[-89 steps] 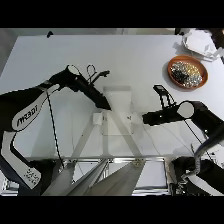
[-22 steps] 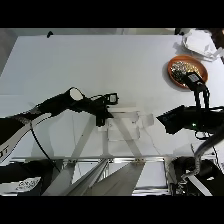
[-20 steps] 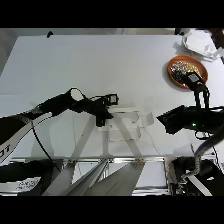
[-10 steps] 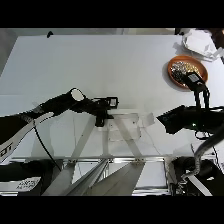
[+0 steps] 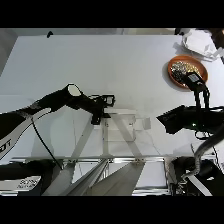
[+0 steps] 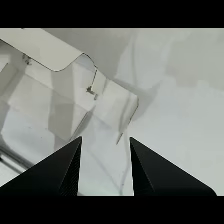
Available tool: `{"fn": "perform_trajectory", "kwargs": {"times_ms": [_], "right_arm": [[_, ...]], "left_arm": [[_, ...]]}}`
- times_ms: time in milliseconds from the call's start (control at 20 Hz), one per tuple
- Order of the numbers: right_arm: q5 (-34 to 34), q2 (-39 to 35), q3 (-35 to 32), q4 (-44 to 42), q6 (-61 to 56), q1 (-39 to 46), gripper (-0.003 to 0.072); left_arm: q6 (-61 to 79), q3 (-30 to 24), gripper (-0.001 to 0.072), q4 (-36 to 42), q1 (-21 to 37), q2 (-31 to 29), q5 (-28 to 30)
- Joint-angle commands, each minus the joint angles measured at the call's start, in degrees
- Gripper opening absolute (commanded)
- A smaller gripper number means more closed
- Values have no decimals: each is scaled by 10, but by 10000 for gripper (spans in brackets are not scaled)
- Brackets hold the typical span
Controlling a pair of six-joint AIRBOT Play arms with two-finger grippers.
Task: Fold the box and place the chain.
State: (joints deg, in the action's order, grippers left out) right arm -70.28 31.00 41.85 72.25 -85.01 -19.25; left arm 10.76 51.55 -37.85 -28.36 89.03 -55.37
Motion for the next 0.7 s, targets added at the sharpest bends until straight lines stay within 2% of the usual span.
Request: {"fn": "perform_trajectory", "kwargs": {"times_ms": [0, 200, 650], "right_arm": [[0, 0, 0, 0, 0, 0, 337], [0, 0, 0, 0, 0, 0, 337], [0, 0, 0, 0, 0, 0, 337]], "left_arm": [[10, 5, -1, -4, 3, 11, -14], [11, 5, 1, -1, -3, 31, -14], [5, 5, 7, -1, -3, 31, -13]]}}
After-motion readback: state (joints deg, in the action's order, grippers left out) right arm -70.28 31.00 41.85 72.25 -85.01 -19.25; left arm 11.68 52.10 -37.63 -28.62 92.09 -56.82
